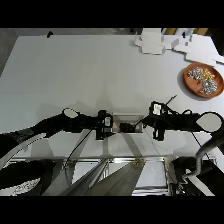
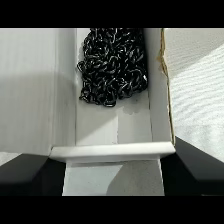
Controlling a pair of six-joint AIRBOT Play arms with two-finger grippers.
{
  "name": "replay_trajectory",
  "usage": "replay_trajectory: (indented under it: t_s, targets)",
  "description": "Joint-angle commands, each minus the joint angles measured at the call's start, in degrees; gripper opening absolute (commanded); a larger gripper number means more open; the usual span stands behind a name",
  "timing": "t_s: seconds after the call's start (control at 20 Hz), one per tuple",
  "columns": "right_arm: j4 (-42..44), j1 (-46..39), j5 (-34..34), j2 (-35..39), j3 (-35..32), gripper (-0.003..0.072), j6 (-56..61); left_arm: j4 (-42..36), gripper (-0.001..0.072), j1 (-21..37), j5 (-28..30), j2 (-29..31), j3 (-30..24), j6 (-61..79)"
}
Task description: Fold the box and place the chain.
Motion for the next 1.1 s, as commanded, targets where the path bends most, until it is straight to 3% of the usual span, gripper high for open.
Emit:
replay_trajectory:
  t_s: [0.0, 0.25, 0.65, 0.85, 1.05]
  targets:
    - [7.3, 0.07, 0.35, 0.07, 0.0, 0.0019, -1.55, 0.02, 0.0011, 0.0, 0.0, 0.02, -0.02, 0.02]
    - [18.38, 0.07, 0.31, 0.04, 0.0, 0.0019, -6.08, 0.02, 0.0011, 0.0, 0.0, 0.02, -0.02, 0.02]
    - [26.71, 1.84, 1.16, -0.09, 0.0, 0.002, -6.93, 0.02, 0.0011, 0.0, 0.0, 0.02, -0.02, 0.02]
    - [19.04, 6.99, 0.5, -1.14, 0.0, 0.0019, -6.14, 0.02, 0.0011, 0.0, 0.0, 0.02, -0.02, 0.0]
    - [5.05, 7.5, -5.09, -4.59, 0.0, 0.002, 6.95, 0.02, 0.0011, 0.0, 0.0, 0.02, -0.02, 0.02]
